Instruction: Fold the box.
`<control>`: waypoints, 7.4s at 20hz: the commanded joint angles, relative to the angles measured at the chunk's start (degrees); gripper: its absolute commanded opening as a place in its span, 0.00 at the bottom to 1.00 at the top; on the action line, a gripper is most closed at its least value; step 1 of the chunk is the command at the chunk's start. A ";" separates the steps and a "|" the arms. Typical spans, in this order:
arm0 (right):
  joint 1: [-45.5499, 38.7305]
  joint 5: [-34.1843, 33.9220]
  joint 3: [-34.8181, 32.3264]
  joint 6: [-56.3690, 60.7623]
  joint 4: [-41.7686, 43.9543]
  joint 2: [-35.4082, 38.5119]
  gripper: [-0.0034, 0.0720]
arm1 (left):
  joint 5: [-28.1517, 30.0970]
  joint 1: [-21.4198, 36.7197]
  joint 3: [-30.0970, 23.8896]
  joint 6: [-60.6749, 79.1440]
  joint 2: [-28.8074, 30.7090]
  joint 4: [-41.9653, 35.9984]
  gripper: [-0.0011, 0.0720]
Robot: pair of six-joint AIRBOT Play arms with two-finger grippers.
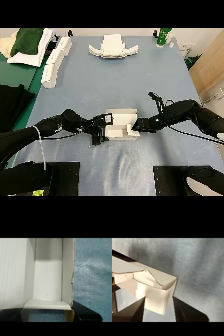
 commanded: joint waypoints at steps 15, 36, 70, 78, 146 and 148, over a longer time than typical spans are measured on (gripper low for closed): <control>26.62 -8.33 20.55 45.94 -40.11 -19.74 0.73 | 0.02 0.00 -0.02 0.02 0.04 0.02 0.60; 26.60 -11.30 20.72 47.60 -41.38 -17.05 0.62 | 0.02 0.02 -0.02 0.02 0.04 0.02 0.60; -5.49 -28.48 29.09 -25.90 9.18 -27.82 0.05 | 0.00 0.00 -0.02 0.00 0.04 0.02 0.60; 7.26 -1.33 12.59 -29.20 1.33 -11.50 0.05 | 0.04 0.00 -0.02 0.02 0.04 0.02 0.60; 26.62 21.57 1.18 -60.46 -13.09 1.38 0.63 | 0.02 0.00 -0.02 0.00 0.04 0.02 0.60; 26.60 21.59 1.18 -60.46 -13.09 1.40 0.63 | 0.02 0.02 -0.02 0.02 0.04 0.02 0.60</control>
